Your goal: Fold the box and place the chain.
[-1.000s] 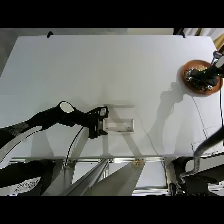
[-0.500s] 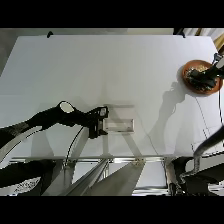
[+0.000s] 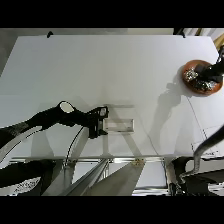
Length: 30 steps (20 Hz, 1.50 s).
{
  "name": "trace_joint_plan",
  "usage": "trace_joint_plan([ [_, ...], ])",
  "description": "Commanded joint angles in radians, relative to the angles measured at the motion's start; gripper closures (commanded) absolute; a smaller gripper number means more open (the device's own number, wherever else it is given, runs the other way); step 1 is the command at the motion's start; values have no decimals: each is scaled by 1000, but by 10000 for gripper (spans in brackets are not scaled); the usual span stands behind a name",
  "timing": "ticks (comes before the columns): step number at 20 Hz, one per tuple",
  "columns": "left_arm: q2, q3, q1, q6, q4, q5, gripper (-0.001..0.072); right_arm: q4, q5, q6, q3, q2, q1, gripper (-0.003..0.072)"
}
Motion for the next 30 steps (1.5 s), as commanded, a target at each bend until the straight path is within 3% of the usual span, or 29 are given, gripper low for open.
trace_joint_plan([
  [1, 0, 0, 0, 0, 0, 0, 435, 1, 75, -88, 1, 114, 0, 681],
  [8, 0, 0, 0, 0, 0, 0, 435, 86, 350, -230, 0, 348, 5, 681],
  [11, 0, 0, 0, 0, 0, 0, 435, 116, 415, -247, 0, 439, 65, 681],
  [21, 0, 0, 0, 0, 0, 0, 435, 123, 594, -124, -2, 637, 449, 681],
  [30, 0, 0, 0, 0, 0, 0, 435, 68, 614, 105, -4, 743, 884, 680],
])
